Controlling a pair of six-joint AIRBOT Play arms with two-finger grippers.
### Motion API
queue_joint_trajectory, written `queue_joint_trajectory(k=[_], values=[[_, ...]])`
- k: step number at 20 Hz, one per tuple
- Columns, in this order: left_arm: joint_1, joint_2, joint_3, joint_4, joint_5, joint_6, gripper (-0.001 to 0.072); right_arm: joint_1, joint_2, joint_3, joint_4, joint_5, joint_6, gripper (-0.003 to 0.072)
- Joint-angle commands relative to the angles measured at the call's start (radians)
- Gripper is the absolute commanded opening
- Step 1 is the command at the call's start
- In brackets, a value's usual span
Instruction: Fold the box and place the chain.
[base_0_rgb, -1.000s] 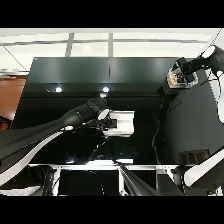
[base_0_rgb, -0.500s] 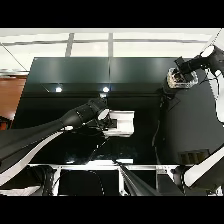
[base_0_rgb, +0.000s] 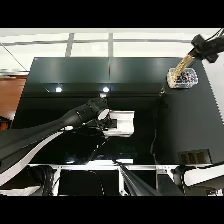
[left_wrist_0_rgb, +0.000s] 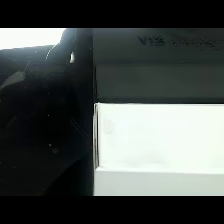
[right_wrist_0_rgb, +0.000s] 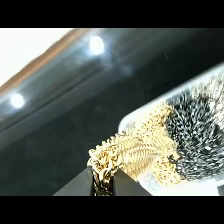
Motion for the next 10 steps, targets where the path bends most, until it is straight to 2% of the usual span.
queue_joint_trajectory(k=[1,5,10], values=[[0.001,-0.001,0.0,0.001,0.0,0.0,0.0028,-0.003,0.137,0.002,0.003,0.013,-0.133,0.001],[0.001,-0.001,0.0,0.001,0.0,0.0,0.0028,-0.002,0.277,0.002,0.011,0.1,-0.24,0.001],[0.001,-0.001,0.0,0.001,0.0,0.0,0.0028,-0.001,0.433,-0.025,0.145,0.179,-0.291,0.001]])
